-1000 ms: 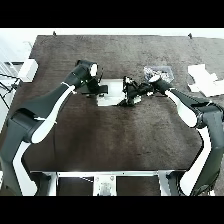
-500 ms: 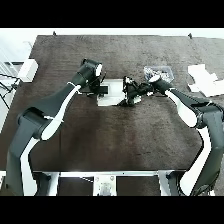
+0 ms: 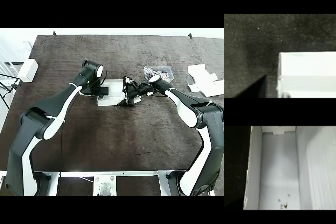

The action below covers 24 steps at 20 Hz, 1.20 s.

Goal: Fold the box and place the chain.

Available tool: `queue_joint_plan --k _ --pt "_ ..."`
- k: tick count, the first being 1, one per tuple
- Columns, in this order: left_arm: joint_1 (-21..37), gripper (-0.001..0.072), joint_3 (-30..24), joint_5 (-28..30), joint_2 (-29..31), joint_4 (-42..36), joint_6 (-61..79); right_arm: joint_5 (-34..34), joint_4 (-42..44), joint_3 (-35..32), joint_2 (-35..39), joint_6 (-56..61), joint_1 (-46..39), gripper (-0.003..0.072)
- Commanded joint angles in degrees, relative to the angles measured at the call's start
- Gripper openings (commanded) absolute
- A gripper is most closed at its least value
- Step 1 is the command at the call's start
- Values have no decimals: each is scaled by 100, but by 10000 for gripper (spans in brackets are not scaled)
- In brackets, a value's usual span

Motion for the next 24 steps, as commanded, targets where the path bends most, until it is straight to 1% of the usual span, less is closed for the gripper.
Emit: queue_joint_plan --k 1,3,4,5,8,9,11,12,13,14,15,18,21,24 --pt "2 177 4 101 -7 -57 -37 0 -2 0 -2 0 2 588" --pt "2 168 4 114 -13 -61 -39 0 -2 0 -2 2 2 588" --pt "2 85 4 28 -44 -59 -42 0 -2 0 -2 0 2 588" --pt "2 68 4 -9 -85 -59 -39 0 -2 0 -2 2 2 588" --pt "2 67 4 -52 -138 -92 -42 0 -2 0 -2 0 2 588" --pt "2 33 4 -50 -136 -101 -39 0 -2 0 -2 0 2 588" --pt "2 29 4 -50 -136 -125 -39 0 -2 0 -2 0 2 588" --pt "2 54 7 -22 -129 -181 -33 0 -2 0 -2 0 2 588" --pt "4 274 9 59 -122 -299 11 0 -2 0 -2 0 2 588" --pt "4 510 46 87 -120 -463 157 0 -2 0 -2 0 2 588" --pt "4 575 114 42 -120 -503 162 0 -2 0 -2 0 2 588" --pt "4 577 326 -254 -59 -487 282 0 -2 0 -2 0 2 588" --pt "39 577 323 -323 186 -398 313 0 -2 0 -2 2 2 588" --pt "118 577 321 -520 516 -348 455 0 -2 0 -2 0 2 588"
